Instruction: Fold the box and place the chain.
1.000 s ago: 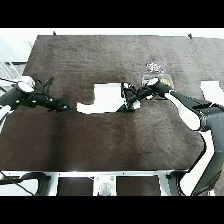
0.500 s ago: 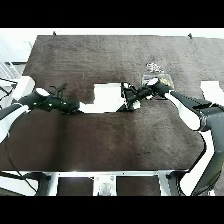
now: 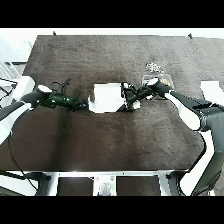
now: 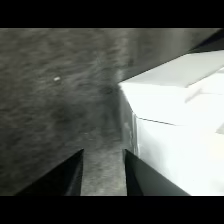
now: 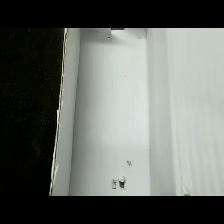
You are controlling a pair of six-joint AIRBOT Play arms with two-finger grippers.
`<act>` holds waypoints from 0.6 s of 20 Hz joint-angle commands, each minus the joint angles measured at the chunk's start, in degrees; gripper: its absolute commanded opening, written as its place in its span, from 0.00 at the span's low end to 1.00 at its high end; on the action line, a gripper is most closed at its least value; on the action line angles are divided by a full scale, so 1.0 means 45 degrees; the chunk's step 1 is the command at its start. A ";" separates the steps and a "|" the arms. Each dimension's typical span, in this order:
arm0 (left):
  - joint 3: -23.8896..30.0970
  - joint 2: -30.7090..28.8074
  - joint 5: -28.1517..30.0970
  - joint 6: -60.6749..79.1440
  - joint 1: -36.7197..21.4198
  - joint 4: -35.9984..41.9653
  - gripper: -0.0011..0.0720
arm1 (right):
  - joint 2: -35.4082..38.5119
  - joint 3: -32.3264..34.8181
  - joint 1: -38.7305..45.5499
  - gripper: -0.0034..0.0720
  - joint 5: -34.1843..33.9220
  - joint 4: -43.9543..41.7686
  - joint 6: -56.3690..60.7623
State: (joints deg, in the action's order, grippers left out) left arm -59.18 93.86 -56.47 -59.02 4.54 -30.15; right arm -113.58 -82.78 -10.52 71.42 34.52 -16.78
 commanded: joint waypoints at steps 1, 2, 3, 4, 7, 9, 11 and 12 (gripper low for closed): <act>-0.0277 -0.0015 -0.0379 0.0223 0.0015 0.0384 0.45 | 0.0000 -0.0005 -0.0010 0.66 0.0000 0.0000 0.0005; -0.0427 -0.0015 -0.0427 0.0228 0.0015 0.0389 0.45 | 0.0000 -0.0005 -0.0010 0.66 0.0000 0.0000 0.0005; -0.0583 -0.0019 -0.0559 0.0228 0.0015 0.0413 0.45 | 0.0000 -0.0005 -0.0010 0.66 0.0000 0.0000 0.0005; -0.0753 -0.0019 -0.0680 0.0223 0.0019 0.0413 0.45 | 0.0000 -0.0005 -0.0010 0.66 0.0000 0.0000 0.0005; -0.0869 -0.0019 -0.1001 0.0233 0.0053 0.0525 0.61 | 0.0000 -0.0005 -0.0010 0.66 0.0000 0.0000 0.0005; -0.0869 -0.0024 -0.0976 0.0243 0.0301 0.0559 0.61 | 0.0000 -0.0005 -0.0010 0.66 0.0000 0.0000 0.0005; -0.0869 -0.0024 -0.0636 0.0228 0.0636 0.0578 0.61 | 0.0000 -0.0005 -0.0010 0.66 0.0000 0.0000 0.0005; -0.0874 -0.0024 -0.0476 0.0214 0.0767 0.0583 0.61 | 0.0000 -0.0005 -0.0010 0.66 0.0000 0.0000 0.0005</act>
